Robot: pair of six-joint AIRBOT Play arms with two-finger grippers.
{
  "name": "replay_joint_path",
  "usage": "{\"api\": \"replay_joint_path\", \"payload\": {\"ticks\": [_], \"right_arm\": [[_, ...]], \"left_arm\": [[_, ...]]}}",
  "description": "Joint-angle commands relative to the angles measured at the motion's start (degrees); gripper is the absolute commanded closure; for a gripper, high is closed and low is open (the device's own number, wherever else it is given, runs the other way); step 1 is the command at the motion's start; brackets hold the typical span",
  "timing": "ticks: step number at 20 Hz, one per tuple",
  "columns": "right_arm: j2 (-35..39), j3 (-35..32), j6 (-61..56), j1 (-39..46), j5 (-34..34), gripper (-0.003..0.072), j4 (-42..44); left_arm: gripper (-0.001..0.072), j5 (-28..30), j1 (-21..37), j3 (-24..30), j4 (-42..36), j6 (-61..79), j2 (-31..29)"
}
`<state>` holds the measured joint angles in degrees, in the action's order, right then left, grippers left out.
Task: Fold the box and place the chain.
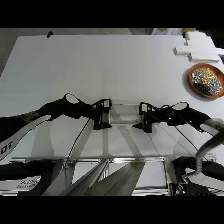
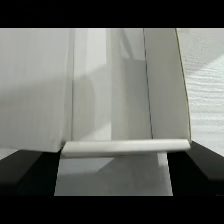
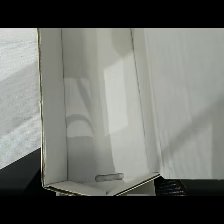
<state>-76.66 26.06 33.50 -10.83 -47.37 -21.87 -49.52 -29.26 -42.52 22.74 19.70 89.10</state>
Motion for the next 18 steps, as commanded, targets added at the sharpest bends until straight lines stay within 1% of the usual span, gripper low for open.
{"api": "replay_joint_path", "payload": {"ticks": [1, 3, 4, 8, 9, 10, 11, 12, 14, 15, 18], "right_arm": [[-0.02, 0.00, 0.00, -0.04, 0.00, 0.0288, 0.02], [-0.02, 0.02, 0.00, -0.04, 0.00, 0.0288, 0.02], [-0.02, 0.02, 0.00, -0.04, 0.00, 0.0288, 0.02], [-0.02, 0.02, -0.02, -0.04, 0.00, 0.0288, 0.02], [-0.02, 0.02, -0.02, -0.04, 0.00, 0.0288, 0.02], [-0.02, 0.02, 0.00, -0.04, 0.00, 0.0288, 0.02], [-0.02, 0.02, -0.02, -0.04, 0.00, 0.0288, 0.02], [-0.02, 0.02, 0.00, -0.04, 0.00, 0.0288, 0.02], [-0.02, 0.02, -0.02, -0.04, 0.00, 0.0288, 0.02], [-0.02, 0.02, -0.02, -0.04, 0.00, 0.0288, 0.02], [-0.02, 0.02, 0.00, -0.04, 0.00, 0.0288, 0.02]], "left_arm": [[0.0019, 0.57, -0.26, 0.02, -0.13, -0.07, 0.04], [0.0027, 1.36, -0.26, 0.02, -0.68, -0.48, 0.04], [0.0080, 1.36, -0.26, 0.02, -0.87, -0.48, 0.07], [0.0091, 1.36, -0.26, 0.02, -0.90, -0.48, 0.04], [0.0148, 1.33, -0.26, 0.04, -0.90, -0.48, 0.04], [0.0240, 1.29, -0.26, 0.04, -0.87, -0.46, 0.04], [0.0297, 1.31, -0.26, 0.04, -0.87, -0.46, 0.07], [0.0332, 1.29, -0.26, 0.04, -0.85, -0.46, 0.04], [0.0331, 1.22, -0.26, 0.04, -0.85, -0.44, 0.04], [0.0289, 1.18, -0.24, 0.04, -0.87, -0.44, 0.04], [0.0066, 0.85, 0.48, 0.04, -1.27, 1.05, 0.00]]}}
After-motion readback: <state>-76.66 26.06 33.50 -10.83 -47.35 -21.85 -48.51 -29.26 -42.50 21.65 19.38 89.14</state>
